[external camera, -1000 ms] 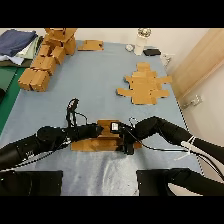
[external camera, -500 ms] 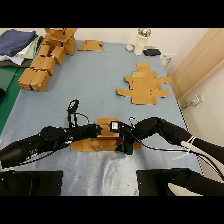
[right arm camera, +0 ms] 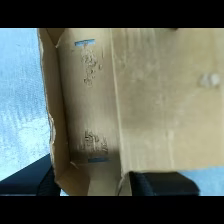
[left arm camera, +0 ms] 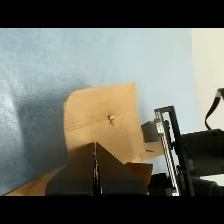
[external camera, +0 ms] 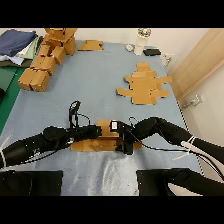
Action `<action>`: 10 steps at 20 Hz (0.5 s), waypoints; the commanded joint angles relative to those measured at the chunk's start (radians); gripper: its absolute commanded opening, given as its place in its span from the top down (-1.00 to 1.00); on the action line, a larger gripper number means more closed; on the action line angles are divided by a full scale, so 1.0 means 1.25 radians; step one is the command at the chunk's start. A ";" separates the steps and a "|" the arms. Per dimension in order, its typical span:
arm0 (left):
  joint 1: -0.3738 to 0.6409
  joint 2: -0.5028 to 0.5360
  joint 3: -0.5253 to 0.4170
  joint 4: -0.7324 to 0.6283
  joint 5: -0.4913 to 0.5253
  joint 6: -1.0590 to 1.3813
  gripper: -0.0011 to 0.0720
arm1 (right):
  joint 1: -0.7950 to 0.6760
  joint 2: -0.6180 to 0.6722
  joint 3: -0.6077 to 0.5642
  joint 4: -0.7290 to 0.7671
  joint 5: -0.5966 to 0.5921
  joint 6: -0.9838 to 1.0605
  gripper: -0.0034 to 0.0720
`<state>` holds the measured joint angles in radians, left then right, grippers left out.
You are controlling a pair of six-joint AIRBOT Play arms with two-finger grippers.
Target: Fold the box.
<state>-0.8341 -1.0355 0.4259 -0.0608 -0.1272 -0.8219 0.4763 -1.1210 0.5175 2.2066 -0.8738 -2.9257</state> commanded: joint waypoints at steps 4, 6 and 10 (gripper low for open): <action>0.000 -0.063 0.023 0.007 -0.034 -0.003 0.95 | 0.000 0.000 0.000 -0.003 -0.003 0.003 -0.40; 0.007 -0.075 0.023 0.014 -0.049 -0.003 0.95 | 0.000 0.000 0.000 -0.003 -0.004 0.003 -0.33; 0.070 -0.080 0.023 0.038 -0.121 -0.003 0.95 | 0.000 0.000 0.000 -0.002 -0.005 0.003 -0.33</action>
<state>-0.7891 -1.1267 0.4526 -0.0341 -0.2169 -0.8265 0.4755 -1.1210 0.5179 2.2036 -0.8772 -2.9219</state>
